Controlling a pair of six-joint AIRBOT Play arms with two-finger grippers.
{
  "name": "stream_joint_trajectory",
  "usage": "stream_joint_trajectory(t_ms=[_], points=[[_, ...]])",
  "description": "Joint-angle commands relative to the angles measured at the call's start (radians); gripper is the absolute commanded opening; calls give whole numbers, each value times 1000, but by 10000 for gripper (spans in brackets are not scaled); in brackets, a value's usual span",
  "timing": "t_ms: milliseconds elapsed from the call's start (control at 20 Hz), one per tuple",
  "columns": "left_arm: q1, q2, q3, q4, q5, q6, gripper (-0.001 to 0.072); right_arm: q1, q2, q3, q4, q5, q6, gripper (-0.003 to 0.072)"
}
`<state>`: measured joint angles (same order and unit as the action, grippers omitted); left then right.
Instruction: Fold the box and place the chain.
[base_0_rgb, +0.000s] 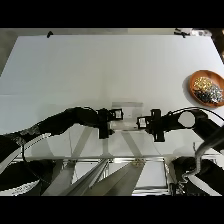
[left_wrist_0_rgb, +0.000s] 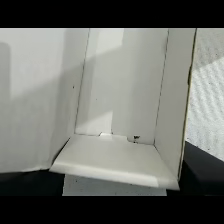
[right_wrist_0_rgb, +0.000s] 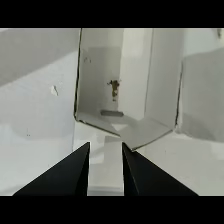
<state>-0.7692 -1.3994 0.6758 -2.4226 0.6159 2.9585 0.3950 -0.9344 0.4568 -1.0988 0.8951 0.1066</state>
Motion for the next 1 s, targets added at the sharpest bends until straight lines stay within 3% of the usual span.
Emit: stream_joint_trajectory(t_ms=[0,200,300,950], points=[[1,0,0,0,0,0,138,26,-58,-3,26,-40,-10,221],[1,0,0,0,0,0,138,26,-74,-2,35,-78,-10,218],[1,0,0,0,1,0,138,26,-74,-2,68,-100,-10,144],[1,0,0,0,0,0,138,109,-74,-2,105,-179,-6,128]])
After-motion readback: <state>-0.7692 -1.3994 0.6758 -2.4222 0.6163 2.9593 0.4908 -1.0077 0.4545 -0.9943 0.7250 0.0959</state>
